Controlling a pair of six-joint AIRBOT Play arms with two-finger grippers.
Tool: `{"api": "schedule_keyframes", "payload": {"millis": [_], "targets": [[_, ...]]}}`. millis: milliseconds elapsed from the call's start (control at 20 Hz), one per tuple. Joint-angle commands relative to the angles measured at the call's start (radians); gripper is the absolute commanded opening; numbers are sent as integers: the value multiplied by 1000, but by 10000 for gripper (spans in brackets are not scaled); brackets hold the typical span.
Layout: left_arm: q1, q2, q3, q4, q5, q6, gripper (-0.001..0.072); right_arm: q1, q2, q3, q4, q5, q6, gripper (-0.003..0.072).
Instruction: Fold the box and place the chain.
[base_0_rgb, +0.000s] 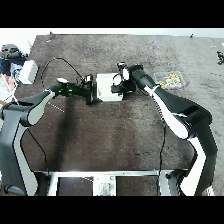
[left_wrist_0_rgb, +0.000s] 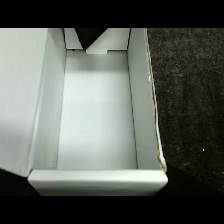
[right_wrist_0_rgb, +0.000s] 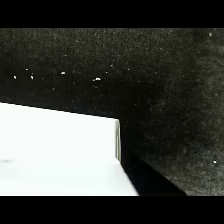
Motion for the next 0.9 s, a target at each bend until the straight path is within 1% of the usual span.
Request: {"api": "schedule_keyframes", "payload": {"millis": [0, 300, 400, 650, 850], "targets": [[1, 0, 1, 0, 0, 0, 466, 1, -9, 11, -14, 30, -2, 79], [1, 0, 1, 0, 0, 0, 466, 1, -9, 11, -29, 25, 2, 84], [1, 0, 1, 0, 1, 0, 466, 1, -8, 28, -29, 26, 1, 364], [1, 0, 1, 0, 0, 0, 466, 1, 23, 49, -24, 40, -19, 365], [1, 0, 1, 0, 0, 0, 466, 0, 70, 50, -25, 59, -127, 365]]}}
